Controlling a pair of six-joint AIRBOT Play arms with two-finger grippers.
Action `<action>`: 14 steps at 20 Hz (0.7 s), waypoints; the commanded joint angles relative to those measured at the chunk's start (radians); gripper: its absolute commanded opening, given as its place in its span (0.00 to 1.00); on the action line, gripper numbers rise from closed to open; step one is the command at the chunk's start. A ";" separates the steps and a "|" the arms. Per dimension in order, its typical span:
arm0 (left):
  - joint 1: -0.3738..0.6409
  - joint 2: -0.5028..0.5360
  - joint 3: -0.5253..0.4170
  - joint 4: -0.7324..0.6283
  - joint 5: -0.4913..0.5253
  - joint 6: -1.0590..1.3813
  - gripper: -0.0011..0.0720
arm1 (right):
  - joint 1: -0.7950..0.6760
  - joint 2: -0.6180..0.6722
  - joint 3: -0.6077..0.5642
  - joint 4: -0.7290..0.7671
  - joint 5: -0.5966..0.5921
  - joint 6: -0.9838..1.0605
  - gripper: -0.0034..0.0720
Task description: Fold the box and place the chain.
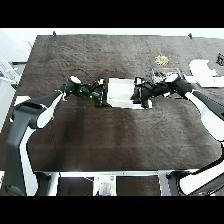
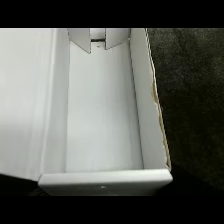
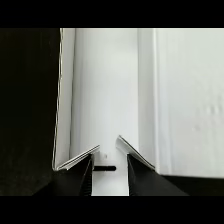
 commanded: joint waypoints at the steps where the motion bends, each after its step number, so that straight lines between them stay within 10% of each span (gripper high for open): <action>1: 0.000 -0.001 0.000 0.000 0.002 0.000 0.64 | 0.014 -0.019 0.010 0.020 0.000 -0.021 0.39; 14: 0.000 -0.001 0.000 0.000 0.005 0.001 0.64 | 0.023 -0.124 0.174 0.021 0.059 -0.113 0.57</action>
